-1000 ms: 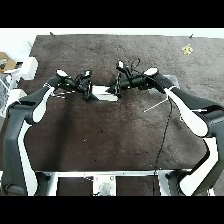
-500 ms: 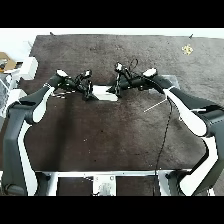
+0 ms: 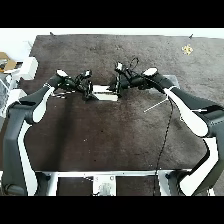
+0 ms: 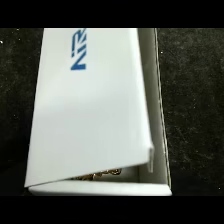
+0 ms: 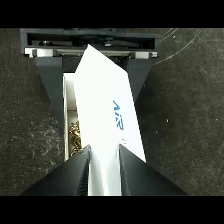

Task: Fold the box and place the chain.

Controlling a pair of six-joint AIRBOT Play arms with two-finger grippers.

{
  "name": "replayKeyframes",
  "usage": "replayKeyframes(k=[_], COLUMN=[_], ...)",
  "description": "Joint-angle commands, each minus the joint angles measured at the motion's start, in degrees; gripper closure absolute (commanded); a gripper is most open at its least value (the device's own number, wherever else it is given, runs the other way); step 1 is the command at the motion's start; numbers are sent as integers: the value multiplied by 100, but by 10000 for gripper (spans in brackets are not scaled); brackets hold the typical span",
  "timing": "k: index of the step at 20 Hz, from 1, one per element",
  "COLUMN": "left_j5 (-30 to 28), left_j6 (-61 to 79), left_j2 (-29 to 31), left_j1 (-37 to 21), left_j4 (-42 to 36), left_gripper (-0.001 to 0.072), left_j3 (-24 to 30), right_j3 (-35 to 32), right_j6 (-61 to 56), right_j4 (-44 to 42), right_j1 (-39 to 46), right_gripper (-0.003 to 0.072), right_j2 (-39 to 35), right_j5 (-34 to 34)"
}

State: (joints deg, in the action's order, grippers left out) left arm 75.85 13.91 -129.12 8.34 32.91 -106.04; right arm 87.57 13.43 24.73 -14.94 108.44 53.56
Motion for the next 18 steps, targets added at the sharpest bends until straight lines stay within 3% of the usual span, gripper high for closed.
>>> replayKeyframes(k=[1, 9, 15, 16, 17, 18], left_j5=[0, -2, -2, -4, -2, -4], left_j6=[4, 7, 4, 7, 4, 7], left_j2=[0, 0, 0, 0, 0, 0], left_j1=[2, 2, 2, 2, 2, 2], left_j4=[4, 4, 4, 4, 7, 7], left_gripper=[299, 299, 299, 299, 299, 299], left_j3=[-2, -2, -2, -2, -2, -2], right_j3=[-9, -20, -9, -9, -9, -9], right_j6=[-221, -767, -656, -656, -658, -658], right_j4=[348, 1038, -809, -968, -953, -957], right_j1=[-4, 39, 348, 323, 271, 203], right_gripper=[489, 471, 472, 540, 686, 686], right_j2=[22, 26, -83, -79, -79, -57], right_j5=[223, 881, 966, 946, 870, 772])
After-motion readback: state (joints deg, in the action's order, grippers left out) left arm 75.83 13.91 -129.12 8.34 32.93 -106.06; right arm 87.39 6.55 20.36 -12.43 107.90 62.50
